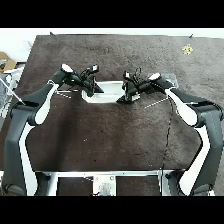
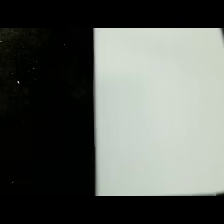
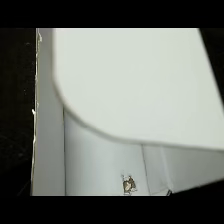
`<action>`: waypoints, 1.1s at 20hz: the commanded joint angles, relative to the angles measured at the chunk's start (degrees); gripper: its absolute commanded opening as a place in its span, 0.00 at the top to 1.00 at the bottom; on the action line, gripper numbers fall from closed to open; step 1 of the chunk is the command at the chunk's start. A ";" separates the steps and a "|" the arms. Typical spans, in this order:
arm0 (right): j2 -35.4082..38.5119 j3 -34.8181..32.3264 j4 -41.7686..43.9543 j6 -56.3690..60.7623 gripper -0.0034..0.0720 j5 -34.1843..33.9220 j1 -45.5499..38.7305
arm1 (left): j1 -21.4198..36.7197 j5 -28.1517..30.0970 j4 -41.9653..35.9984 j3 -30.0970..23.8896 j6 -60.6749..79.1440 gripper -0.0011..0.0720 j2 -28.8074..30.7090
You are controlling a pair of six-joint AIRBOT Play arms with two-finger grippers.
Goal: Fold the box and place the chain.
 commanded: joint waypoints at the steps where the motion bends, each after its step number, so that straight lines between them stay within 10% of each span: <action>1: -0.44 0.17 -0.33 -1.44 0.09 0.52 0.09 | -0.04 0.04 0.02 -0.02 0.02 0.97 -0.04; 9: -0.96 0.20 -1.81 -1.88 0.13 -0.48 0.11 | -0.04 0.04 0.02 -0.02 0.02 0.97 -0.04; 12: -1.01 0.20 -1.49 -1.90 0.23 -1.18 0.09 | -0.04 0.04 0.02 -0.02 0.02 0.97 -0.04; 13: -1.01 0.17 -1.46 -1.88 0.42 -1.25 0.09 | -0.04 0.04 0.02 -0.02 0.02 0.97 -0.04; 22: -1.01 0.17 -1.46 -1.86 0.44 -2.03 0.09 | -0.04 0.04 0.02 -0.02 0.02 0.97 -0.04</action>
